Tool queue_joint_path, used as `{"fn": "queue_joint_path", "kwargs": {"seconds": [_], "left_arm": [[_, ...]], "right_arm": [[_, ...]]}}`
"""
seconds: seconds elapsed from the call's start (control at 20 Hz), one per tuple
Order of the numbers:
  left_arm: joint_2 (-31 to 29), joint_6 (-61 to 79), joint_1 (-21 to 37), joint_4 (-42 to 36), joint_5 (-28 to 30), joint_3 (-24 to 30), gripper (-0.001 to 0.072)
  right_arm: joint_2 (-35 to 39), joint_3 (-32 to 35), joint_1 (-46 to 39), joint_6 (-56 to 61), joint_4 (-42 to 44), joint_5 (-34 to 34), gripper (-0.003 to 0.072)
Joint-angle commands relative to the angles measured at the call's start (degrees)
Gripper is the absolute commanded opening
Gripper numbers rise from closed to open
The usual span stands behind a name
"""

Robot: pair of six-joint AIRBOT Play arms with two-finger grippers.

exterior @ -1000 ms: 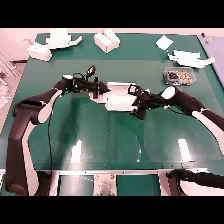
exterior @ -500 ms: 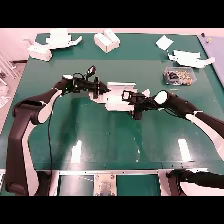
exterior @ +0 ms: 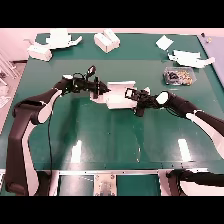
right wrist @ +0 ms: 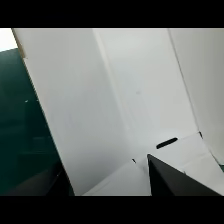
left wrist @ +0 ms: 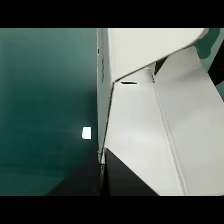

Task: Fold the box and place the chain.

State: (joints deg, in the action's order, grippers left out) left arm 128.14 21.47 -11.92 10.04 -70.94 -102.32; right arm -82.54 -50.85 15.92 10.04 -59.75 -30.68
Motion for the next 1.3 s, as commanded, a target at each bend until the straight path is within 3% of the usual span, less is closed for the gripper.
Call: {"fn": "queue_joint_path", "kwargs": {"seconds": [0.0,0.3,0.4,0.55,0.6,1.25], "left_arm": [[0.0,0.0,0.0,0.0,0.0,0.0,0.0023],[0.0,0.0,0.0,0.0,0.0,0.0,0.0023],[0.0,0.0,0.0,0.0,0.0,0.0,0.0023],[0.0,0.0,0.0,0.0,0.0,0.0,0.0023],[0.0,0.0,0.0,0.0,0.0,0.0,0.0023],[0.0,0.0,0.0,0.0,-0.1,0.0,0.0023]], "right_arm": [[0.4,-0.6,-0.8,0.2,1.1,0.7,0.0557],[1.8,-3.7,-1.6,0.1,1.1,0.7,0.056],[1.8,-4.2,-2.1,-0.1,1.2,1.1,0.0669],[1.8,-5.0,-2.6,-1.8,1.3,1.2,0.0677],[1.8,-5.3,-2.8,-2.9,1.9,1.2,0.0714],[-2.3,-8.0,-6.0,-17.0,11.5,-1.2,0.072]]}}
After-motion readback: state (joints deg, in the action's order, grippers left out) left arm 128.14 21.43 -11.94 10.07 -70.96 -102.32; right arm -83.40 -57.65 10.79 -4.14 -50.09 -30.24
